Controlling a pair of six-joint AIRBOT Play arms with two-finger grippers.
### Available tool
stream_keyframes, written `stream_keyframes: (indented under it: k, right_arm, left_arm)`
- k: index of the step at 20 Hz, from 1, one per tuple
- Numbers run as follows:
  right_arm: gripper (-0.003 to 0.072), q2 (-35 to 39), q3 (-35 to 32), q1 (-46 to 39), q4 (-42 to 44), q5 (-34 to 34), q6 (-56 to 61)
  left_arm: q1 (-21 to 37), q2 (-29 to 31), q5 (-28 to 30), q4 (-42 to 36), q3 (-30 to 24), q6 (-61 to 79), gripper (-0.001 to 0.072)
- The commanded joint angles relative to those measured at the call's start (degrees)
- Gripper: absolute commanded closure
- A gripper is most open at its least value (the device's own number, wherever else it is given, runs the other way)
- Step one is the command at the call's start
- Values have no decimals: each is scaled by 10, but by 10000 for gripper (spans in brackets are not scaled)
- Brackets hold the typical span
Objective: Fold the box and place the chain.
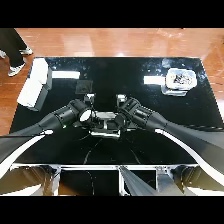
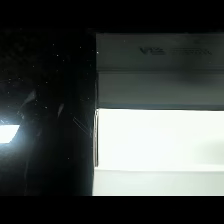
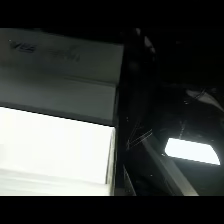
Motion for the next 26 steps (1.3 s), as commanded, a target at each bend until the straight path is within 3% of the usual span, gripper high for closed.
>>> stream_keyframes:
  k: [1,20,21,22,26]
  right_arm:
    - [386,-1,0,0,-5,-2,9]
    - [388,-15,0,0,-2,6,8]
    - [431,-15,0,0,-2,6,8]
    - [668,-15,0,0,-2,7,8]
    - [660,-15,0,0,16,30,8]
  left_arm:
    - [0,0,-1,-1,0,0,685]
    - [0,0,0,-1,0,0,685]
    - [0,0,0,-1,0,0,685]
    - [0,0,0,-1,0,0,685]
    - [0,0,-1,-1,0,0,685]
